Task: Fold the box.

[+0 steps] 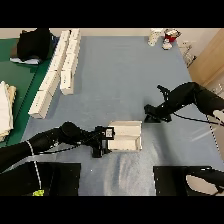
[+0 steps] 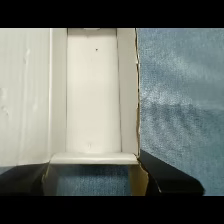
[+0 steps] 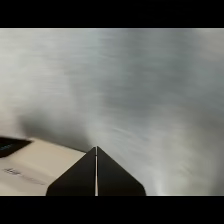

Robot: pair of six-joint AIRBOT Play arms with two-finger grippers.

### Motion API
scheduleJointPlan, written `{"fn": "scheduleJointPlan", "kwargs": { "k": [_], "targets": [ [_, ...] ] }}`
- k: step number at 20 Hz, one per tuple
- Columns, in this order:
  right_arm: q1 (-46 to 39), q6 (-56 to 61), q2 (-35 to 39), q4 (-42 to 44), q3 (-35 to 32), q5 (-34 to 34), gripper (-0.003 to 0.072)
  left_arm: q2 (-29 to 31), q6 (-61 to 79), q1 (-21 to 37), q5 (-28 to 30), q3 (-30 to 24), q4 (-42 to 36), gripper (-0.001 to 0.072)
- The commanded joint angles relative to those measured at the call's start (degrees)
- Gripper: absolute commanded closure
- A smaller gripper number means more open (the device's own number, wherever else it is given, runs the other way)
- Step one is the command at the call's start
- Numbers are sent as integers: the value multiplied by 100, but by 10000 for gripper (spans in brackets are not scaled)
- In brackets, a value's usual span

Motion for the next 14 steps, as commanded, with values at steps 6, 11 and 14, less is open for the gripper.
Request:
{"fn": "scheduleJointPlan", "kwargs": {
  "k": [6,11,14],
  "targets": [
    [-188,-3104,-1010,2562,116,-990,684,2,0,0,0,4,2,235],
    [826,-3386,-229,1956,-109,-1005,685,2,2,0,0,4,2,235],
    [1447,-3493,466,1222,-350,-470,685,2,2,0,0,4,2,235]
  ]
}}
